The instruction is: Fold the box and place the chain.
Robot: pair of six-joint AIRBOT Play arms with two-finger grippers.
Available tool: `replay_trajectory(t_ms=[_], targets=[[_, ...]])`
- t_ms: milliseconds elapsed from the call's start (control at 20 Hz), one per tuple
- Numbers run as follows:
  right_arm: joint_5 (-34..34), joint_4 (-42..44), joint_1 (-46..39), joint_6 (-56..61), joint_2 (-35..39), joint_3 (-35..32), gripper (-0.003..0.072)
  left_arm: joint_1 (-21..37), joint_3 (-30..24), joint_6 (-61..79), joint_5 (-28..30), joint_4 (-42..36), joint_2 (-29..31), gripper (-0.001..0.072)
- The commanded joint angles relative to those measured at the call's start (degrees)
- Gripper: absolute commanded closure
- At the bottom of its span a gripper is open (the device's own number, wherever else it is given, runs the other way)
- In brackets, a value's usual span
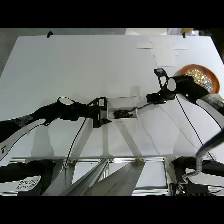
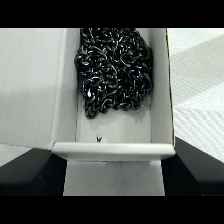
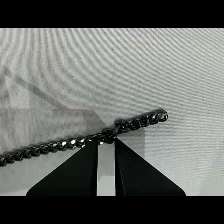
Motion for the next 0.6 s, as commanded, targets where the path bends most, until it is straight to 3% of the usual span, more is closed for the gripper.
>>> replay_trajectory(t_ms=[0,200,550], targets=[[2.91,-0.02,-0.04,-2.49,0.17,-0.04,0.0668,0.02,0.02,0.0,0.02,0.0,0.02,0.0695],[4.13,0.0,-0.04,-3.63,3.82,-0.04,0.0668,0.02,0.02,0.0,0.02,0.0,0.02,0.0695],[4.35,2.14,0.13,-6.03,17.11,-0.04,0.0668,0.02,0.02,0.0,0.0,0.0,0.02,0.0696]])
